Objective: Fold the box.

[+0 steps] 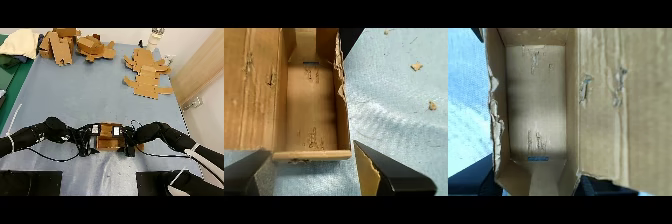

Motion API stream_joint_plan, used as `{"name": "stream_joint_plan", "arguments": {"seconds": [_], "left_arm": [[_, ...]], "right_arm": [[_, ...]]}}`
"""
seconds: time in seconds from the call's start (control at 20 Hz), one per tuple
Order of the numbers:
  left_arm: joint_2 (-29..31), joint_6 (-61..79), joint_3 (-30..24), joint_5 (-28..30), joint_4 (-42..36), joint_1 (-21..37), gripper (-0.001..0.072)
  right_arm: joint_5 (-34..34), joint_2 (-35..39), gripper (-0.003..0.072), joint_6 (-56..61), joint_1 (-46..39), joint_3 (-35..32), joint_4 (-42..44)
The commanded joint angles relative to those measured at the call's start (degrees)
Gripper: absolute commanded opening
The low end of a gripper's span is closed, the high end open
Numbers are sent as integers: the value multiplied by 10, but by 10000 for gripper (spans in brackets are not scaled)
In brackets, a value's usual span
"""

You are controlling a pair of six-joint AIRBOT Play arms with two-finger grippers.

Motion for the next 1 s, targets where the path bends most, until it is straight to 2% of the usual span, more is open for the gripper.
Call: {"name": "stream_joint_plan", "arguments": {"seconds": [0.0, 0.15, 0.2, 0.25, 0.3, 0.6, 0.95], "left_arm": [[-1, -2, 0, 19, 3, -7, 704], [-1, -2, 0, 45, 3, -7, 703], [-1, -2, 0, 45, 3, -7, 672], [-1, -2, 0, 45, 3, -7, 530], [-1, -2, 0, 47, 3, -10, 485], [-4, -14, 0, 97, 29, -56, 484], [-4, -22, 0, 100, 33, -56, 484]], "right_arm": [[0, 0, 524, 1, 0, 0, 0], [0, 0, 524, 1, 0, 0, 0], [0, 0, 523, 1, 0, 0, 0], [0, 0, 524, 1, 0, 0, 0], [0, 0, 523, 1, 0, 0, 0], [0, 0, 524, 1, 0, 0, 0], [0, 0, 524, 1, 0, 0, 0]]}}
